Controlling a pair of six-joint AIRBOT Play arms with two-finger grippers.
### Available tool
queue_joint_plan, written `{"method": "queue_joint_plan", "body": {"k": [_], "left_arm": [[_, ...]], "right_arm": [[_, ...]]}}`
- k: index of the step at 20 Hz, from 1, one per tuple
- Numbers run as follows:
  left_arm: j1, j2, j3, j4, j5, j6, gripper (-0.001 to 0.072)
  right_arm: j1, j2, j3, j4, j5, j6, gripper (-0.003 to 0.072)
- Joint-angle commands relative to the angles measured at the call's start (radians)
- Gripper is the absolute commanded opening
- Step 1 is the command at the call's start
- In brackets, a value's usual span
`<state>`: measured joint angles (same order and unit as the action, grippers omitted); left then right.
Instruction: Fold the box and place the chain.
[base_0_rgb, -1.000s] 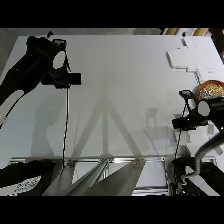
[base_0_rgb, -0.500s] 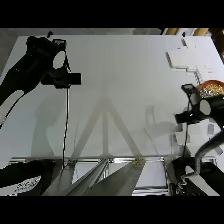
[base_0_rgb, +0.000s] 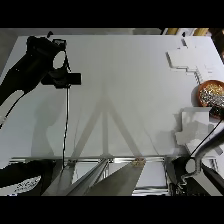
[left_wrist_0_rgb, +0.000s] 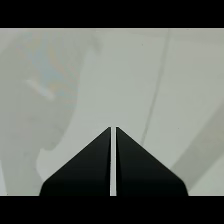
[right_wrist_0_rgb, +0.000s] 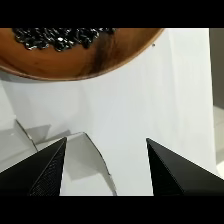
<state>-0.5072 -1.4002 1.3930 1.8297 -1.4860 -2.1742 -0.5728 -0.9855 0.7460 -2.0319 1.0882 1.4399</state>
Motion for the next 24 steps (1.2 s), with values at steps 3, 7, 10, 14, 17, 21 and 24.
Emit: {"method": "queue_joint_plan", "body": {"k": [3, 7, 10, 14, 17, 21, 24], "left_arm": [[0.0, 0.001, 0.0, 0.0, 0.0, 0.0, 0.0031], [0.0, 0.001, 0.0, 0.0, 0.0, 0.0, 0.0031], [0.0, 0.001, 0.0, 0.0, 0.0, 0.0, 0.0031], [0.0, 0.001, 0.0, 0.0, 0.0, 0.0, 0.0031], [0.0, 0.001, 0.0, 0.0, 0.0, 0.0, 0.0031], [0.0, 0.001, 0.0, 0.0, 0.0, 0.0, 0.0031], [0.0, 0.001, 0.0, 0.0, 0.0, 0.0, 0.0031]], "right_arm": [[-0.134, -0.135, 0.006, 0.013, 0.042, -0.186, 0.0535], [-0.188, -0.168, 0.005, 0.084, 0.053, -0.274, 0.0469], [-0.231, -0.21, 0.005, 0.08, 0.057, -0.29, 0.0443], [-0.236, -0.217, 0.004, 0.106, 0.057, -0.29, 0.0096], [-0.179, -0.208, 0.004, 0.147, 0.098, -0.29, 0.0016], [0.055, -0.146, 0.004, 0.271, 0.153, -0.29, 0.0015], [0.235, -0.079, -0.002, 0.402, 0.176, -0.29, 0.0015]]}}
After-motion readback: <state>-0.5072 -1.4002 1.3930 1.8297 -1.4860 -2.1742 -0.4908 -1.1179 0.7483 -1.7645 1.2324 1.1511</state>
